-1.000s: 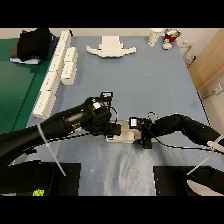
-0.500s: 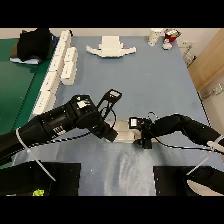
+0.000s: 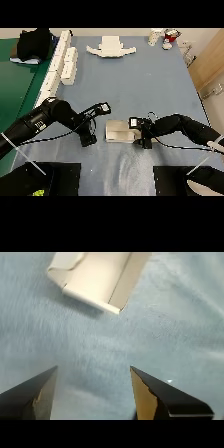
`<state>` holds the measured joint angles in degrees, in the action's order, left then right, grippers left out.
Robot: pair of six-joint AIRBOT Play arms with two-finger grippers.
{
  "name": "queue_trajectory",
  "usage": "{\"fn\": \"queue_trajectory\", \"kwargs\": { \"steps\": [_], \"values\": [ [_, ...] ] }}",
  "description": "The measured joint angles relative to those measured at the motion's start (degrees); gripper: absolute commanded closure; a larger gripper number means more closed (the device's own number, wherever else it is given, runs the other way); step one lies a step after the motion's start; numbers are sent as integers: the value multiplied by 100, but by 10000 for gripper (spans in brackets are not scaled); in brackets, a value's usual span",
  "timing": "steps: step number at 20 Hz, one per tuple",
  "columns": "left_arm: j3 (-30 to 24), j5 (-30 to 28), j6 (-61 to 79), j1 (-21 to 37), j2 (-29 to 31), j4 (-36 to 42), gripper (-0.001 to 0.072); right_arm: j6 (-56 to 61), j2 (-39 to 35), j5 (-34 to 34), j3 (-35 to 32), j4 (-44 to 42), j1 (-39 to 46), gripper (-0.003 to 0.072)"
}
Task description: Fold the box.
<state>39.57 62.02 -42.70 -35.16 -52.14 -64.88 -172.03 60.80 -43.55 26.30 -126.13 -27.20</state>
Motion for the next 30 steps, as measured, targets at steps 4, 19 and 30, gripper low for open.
{"fn": "queue_trajectory", "kwargs": {
  "steps": [4,19,30],
  "values": [
    [-645,-844,2455,448,39,1198,15,4,0,0,0,7,0,260],
    [-1495,-2256,5921,636,-566,3609,15,2,2,0,0,15,0,260],
    [-1379,-2295,6551,616,-1134,4242,15,0,0,0,0,15,-2,260]
  ]
}}
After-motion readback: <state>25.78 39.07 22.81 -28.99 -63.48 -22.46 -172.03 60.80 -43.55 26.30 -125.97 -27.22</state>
